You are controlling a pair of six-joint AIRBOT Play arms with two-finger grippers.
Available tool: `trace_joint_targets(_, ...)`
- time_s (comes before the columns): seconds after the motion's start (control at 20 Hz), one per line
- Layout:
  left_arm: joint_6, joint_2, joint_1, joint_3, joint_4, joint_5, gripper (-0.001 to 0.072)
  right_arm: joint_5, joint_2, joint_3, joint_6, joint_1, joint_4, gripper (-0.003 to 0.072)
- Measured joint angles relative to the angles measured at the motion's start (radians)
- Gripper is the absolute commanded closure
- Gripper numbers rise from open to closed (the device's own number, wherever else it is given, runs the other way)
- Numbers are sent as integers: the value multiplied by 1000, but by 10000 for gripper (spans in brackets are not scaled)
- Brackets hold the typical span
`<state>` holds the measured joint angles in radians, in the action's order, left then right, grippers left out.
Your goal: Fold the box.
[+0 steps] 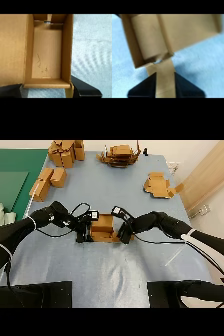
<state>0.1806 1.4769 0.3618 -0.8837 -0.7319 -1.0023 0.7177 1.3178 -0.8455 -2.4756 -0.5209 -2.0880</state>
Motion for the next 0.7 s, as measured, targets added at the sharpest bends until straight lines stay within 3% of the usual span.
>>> trace_joint_targets(0.45,2,0,0,0,0,0,360,111,-151,51,383,317,-114,680)
trace_joint_targets(0.7,2,0,0,0,-1,0,360,239,-128,111,523,443,-150,680)
